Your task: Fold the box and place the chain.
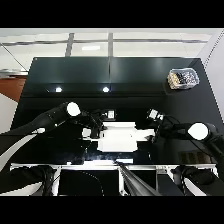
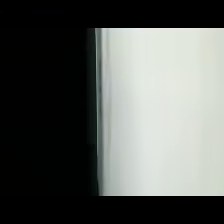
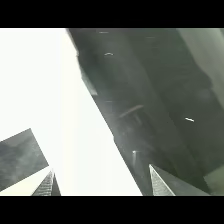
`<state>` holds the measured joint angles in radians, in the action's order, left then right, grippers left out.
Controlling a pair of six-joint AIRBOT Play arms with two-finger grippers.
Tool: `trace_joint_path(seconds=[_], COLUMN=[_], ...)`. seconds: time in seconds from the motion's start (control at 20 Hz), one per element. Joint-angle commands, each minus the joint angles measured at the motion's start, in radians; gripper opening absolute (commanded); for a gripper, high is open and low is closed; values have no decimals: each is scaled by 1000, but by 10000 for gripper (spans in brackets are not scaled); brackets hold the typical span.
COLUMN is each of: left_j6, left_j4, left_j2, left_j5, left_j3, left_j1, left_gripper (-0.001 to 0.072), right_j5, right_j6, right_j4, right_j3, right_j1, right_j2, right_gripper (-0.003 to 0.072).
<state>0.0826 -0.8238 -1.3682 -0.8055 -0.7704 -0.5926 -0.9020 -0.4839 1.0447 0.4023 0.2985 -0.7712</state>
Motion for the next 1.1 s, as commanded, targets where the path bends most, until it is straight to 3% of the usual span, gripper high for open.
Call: trace_joint_path(seconds=[0.0, 0.45, 0.6, 0.85, 1.05], left_j6=[3, 4, 4, 4, 4], left_j4=[-2, -1, -1, 6, 29], left_j2=[-14, -14, -14, -14, -14], left_j5=[-6, -10, -10, -12, -11], left_j3=[-5, -5, -5, -5, -5], left_j1=[1, 0, 0, 0, 0], left_gripper=[34, 34, 34, 34, 35], right_j5=[2, -8, 63, 312, 317], right_j6=[50, 67, 90, 92, 92], right_j4=[-36, -50, -51, -66, -68], right_j3=[-25, -94, -115, -121, -121], right_j1=[73, 238, 301, 398, 416], right_j2=[-1, -1, -1, -2, -3], right_gripper=[704, 704, 705, 705, 704])
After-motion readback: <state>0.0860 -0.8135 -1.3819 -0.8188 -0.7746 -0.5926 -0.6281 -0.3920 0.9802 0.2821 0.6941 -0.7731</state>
